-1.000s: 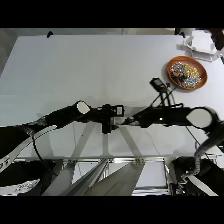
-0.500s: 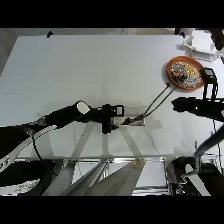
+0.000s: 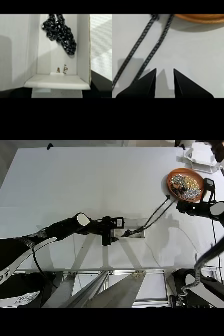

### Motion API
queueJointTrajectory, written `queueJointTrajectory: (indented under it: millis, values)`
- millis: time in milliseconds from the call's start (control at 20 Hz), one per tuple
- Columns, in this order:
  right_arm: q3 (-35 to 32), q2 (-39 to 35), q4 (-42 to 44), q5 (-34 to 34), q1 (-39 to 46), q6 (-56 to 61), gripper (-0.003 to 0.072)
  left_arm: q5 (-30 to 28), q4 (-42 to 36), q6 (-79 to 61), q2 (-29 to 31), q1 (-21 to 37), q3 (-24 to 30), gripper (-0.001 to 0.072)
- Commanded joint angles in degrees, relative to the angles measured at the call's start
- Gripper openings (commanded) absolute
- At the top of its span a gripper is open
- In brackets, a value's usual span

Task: Fold the box and place the chain.

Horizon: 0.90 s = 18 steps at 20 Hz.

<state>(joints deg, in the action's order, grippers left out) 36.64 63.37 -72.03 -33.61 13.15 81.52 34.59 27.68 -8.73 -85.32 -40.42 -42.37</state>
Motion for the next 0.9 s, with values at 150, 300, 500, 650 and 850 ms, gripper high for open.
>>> queueJointTrajectory:
  millis: [150,300,500,650,850]
  values:
    - [4.55,9.55,4.44,7.43,0.72,2.49,0.0225,-0.04,0.0,0.0,0.04,-0.02,-0.02,0.0205]
    - [4.55,11.67,7.87,9.66,0.11,2.4,0.0225,-0.04,0.02,0.0,0.04,-0.02,-0.02,0.0205]
    - [4.55,12.96,7.96,10.97,-1.57,0.92,0.0224,-0.02,0.02,0.0,0.04,-0.02,-0.02,0.0205]
    - [4.55,14.56,8.09,12.76,-2.86,0.94,0.0222,-0.02,0.02,0.0,0.04,-0.02,-0.02,0.0205]
    - [4.55,16.63,8.15,13.4,-2.97,1.01,0.0153,-0.02,0.02,0.0,0.04,-0.02,-0.02,0.0205]
